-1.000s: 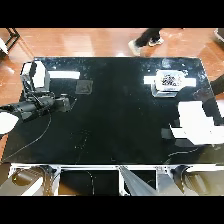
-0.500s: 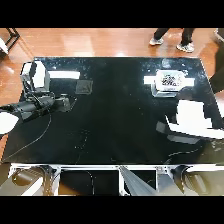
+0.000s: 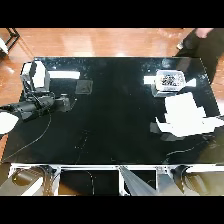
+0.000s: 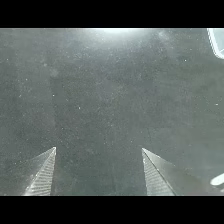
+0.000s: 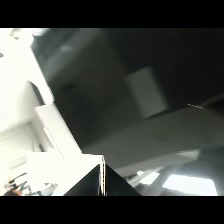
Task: Fold the box and place the chain.
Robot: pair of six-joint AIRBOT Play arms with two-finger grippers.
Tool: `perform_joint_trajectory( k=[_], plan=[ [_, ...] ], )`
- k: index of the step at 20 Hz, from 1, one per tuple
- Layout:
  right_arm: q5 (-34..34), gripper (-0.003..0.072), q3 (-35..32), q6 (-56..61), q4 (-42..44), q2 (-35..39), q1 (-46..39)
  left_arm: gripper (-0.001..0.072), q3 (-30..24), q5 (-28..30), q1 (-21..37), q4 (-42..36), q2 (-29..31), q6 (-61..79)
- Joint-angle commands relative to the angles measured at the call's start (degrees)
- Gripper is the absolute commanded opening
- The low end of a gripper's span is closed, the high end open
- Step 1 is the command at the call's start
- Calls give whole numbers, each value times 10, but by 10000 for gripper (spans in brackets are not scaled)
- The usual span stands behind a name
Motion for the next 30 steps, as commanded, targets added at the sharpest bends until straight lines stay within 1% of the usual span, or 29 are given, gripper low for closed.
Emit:
perform_joint_trajectory(
  k=[1, 4, 6, 9, 11, 14, 16, 18, 21, 22, 23, 24, 26, 28, 30],
  plan=[
    [17, 18, -57, 10, 40, 42, 48, 631, 0, 0, 0, -7, 0, 0],
    [49, 18, -131, 19, 55, 107, 94, 631, 0, 0, 0, -13, 0, 0],
    [95, 18, -196, 26, 85, 171, 126, 631, 0, 1, 0, -13, -2, -1],
    [175, 18, -302, 51, 120, 279, 190, 631, 0, 3, 0, -17, -11, 0],
    [237, 18, -369, 97, 153, 351, 248, 631, 0, 3, 0, -45, -21, 0],
    [350, 18, -444, 187, 173, 452, 379, 631, 0, 3, -1, -76, -46, 0],
    [436, 18, -465, 259, 173, 504, 490, 631, 0, 3, -1, -83, -68, 0],
    [541, 18, -468, 314, 170, 532, 611, 631, 0, 3, 0, -86, -96, 3],
    [706, 19, -468, 356, 165, 534, 782, 631, 0, 13, 0, -88, -137, 3],
    [745, 19, -468, 355, 161, 534, 825, 631, 0, 19, 2, -93, -145, 3],
    [768, 19, -468, 350, 139, 534, 862, 631, 0, 24, 7, -94, -151, 3],
    [771, 19, -468, 336, 101, 534, 882, 631, 0, 24, 15, -97, -153, 3],
    [735, 19, -468, 327, 5, 534, 897, 631, 0, 2, 39, -120, -153, 14],
    [698, 18, -468, 324, -78, 534, 899, 631, 0, -36, 64, -173, -153, 77],
    [682, 18, -468, 297, -100, 534, 900, 631, -2, -73, 86, -229, -153, 149]
  ],
)
